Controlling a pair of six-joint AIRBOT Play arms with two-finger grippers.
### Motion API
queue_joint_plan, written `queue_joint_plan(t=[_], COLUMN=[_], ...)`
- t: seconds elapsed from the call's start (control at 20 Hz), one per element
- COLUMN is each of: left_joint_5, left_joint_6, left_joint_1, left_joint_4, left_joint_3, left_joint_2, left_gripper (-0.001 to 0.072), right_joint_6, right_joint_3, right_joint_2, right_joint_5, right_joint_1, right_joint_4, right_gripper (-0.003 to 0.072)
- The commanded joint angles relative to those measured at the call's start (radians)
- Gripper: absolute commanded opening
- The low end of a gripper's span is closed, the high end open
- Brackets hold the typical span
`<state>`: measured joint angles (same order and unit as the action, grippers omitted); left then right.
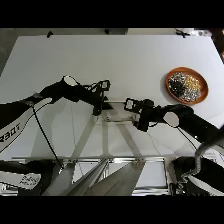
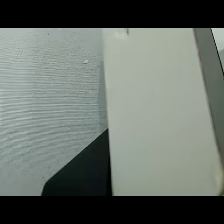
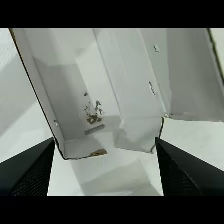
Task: Fold the box and place the chain.
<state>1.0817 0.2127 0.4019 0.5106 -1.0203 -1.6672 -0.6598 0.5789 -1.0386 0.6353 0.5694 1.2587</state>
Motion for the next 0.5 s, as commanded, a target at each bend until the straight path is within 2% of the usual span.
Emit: queue_joint_plan(t=[0.0,0.15,0.45], left_joint_5=[0.0,0.0,0.0], left_joint_6=[0.0,0.0,0.0], left_joint_1=[0.001,0.001,0.001], left_joint_4=[0.0,0.0,0.0], left_joint_3=[0.0,0.0,0.0], left_joint_2=[0.0,0.0,0.0], left_gripper=[0.0012,0.0012,0.0012], right_joint_6=[0.071,0.173,0.208], right_joint_3=[0.001,0.001,0.002], right_joint_2=[-0.003,-0.011,-0.02], right_joint_5=[-0.01,-0.036,-0.021], right_joint_1=[-0.013,-0.013,-0.06], right_joint_4=[-0.041,-0.11,-0.168], right_gripper=[0.0679,0.0679,0.0679])
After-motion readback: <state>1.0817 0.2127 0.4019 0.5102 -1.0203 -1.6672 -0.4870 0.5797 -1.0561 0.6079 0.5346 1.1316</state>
